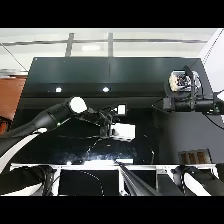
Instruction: Fold the box and place the chain.
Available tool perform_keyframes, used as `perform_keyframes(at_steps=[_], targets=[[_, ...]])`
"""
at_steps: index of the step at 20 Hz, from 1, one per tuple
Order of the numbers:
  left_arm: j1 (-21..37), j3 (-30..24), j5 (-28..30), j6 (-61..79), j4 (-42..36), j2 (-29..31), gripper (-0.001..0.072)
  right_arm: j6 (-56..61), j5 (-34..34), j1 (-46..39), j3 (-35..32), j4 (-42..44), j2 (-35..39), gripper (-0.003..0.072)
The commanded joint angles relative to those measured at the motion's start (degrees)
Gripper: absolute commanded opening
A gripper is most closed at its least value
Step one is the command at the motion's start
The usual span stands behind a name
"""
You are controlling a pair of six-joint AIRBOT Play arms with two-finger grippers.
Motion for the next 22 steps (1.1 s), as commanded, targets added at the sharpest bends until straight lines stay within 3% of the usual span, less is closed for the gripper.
perform_keyframes(at_steps=[1,22], targets=[[-0.9,1.1,-1.5,-2.5,0.5,-2.0,0.0708,-0.9,-2.2,0.0,0.0,-0.2,0.0,0.0039],[-0.9,2.1,-1.4,-2.8,2.2,-2.1,0.0709,-2.9,-3.5,0.0,0.0,-0.2,0.0,0.0039]])
